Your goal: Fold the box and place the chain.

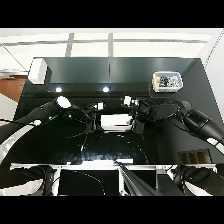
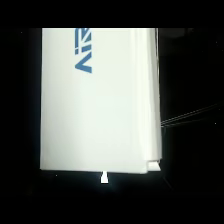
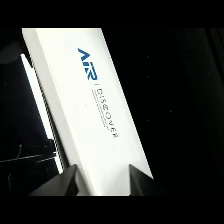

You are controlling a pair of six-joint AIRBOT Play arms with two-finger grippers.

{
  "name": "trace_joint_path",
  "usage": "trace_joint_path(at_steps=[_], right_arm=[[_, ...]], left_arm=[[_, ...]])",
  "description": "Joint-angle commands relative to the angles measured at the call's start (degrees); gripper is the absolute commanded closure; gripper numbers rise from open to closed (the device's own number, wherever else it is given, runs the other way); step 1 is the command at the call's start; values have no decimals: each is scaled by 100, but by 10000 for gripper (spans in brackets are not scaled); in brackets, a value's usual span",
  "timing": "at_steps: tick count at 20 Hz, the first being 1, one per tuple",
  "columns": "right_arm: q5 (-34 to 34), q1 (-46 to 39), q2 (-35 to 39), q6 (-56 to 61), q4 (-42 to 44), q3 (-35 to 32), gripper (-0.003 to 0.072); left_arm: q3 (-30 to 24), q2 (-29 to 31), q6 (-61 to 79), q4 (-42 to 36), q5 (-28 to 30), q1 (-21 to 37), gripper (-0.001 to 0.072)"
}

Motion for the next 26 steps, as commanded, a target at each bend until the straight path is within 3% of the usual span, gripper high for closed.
trace_joint_path(at_steps=[1,8,10,26], right_arm=[[9,7,-48,2,-2,-2,376],[-22,7,-90,2,-2,-9,370],[-17,7,-94,2,-4,-55,266],[44,42,7,236,33,166,264]], left_arm=[[-2,-2,2,0,4,4,268],[-2,-2,2,0,4,4,268],[-2,-2,2,0,4,4,268],[-2,-2,2,0,4,4,268]])
